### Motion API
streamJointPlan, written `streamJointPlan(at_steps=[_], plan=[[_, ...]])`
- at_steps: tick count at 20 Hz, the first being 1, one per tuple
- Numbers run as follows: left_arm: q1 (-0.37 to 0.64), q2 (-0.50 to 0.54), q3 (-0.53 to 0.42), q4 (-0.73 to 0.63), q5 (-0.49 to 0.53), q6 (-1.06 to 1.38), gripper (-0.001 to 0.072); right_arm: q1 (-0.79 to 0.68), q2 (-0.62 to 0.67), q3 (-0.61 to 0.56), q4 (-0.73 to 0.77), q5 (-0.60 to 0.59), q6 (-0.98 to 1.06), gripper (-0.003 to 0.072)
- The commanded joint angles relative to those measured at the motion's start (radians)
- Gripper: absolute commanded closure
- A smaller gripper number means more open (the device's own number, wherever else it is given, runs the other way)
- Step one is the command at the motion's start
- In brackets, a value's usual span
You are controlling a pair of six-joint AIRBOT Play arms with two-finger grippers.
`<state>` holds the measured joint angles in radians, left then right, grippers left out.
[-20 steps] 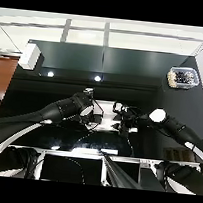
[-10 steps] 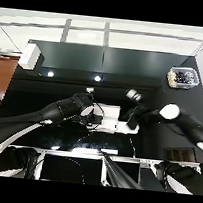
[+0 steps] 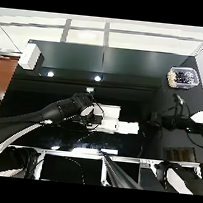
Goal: Fold the box and place the chain.
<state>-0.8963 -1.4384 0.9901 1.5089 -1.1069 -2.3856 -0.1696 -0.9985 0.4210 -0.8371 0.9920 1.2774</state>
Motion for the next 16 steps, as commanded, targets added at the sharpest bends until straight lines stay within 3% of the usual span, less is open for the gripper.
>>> streamJointPlan(at_steps=[1, 5, 8, 11, 12, 13, 14, 16], plan=[[0.000, 0.000, 0.001, 0.000, 0.003, -0.001, 0.0683, 0.039, -0.066, -0.073, 0.237, 0.083, -0.110, 0.0677], [0.000, 0.000, 0.001, 0.001, 0.004, -0.001, 0.0683, 0.188, -0.168, -0.074, 0.439, 0.024, -0.245, 0.0677], [0.000, 0.000, 0.001, 0.000, 0.003, -0.001, 0.0683, 0.217, -0.189, -0.064, 0.596, 0.089, -0.394, 0.0677], [0.000, 0.000, 0.001, 0.000, 0.003, -0.001, 0.0683, 0.216, -0.189, 0.019, 0.523, 0.178, -0.422, 0.0659], [0.000, 0.000, 0.001, 0.000, 0.003, -0.001, 0.0683, 0.216, -0.189, 0.045, 0.484, 0.198, -0.418, 0.0451], [0.000, 0.000, 0.001, 0.000, 0.003, -0.001, 0.0683, 0.216, -0.189, 0.067, 0.456, 0.216, -0.397, 0.0145], [0.000, 0.000, 0.001, 0.000, 0.003, -0.001, 0.0683, 0.216, -0.189, 0.079, 0.455, 0.225, -0.385, 0.0060], [0.000, 0.000, 0.001, 0.000, 0.003, -0.001, 0.0683, 0.231, -0.189, 0.087, 0.463, 0.223, -0.358, 0.0061]])
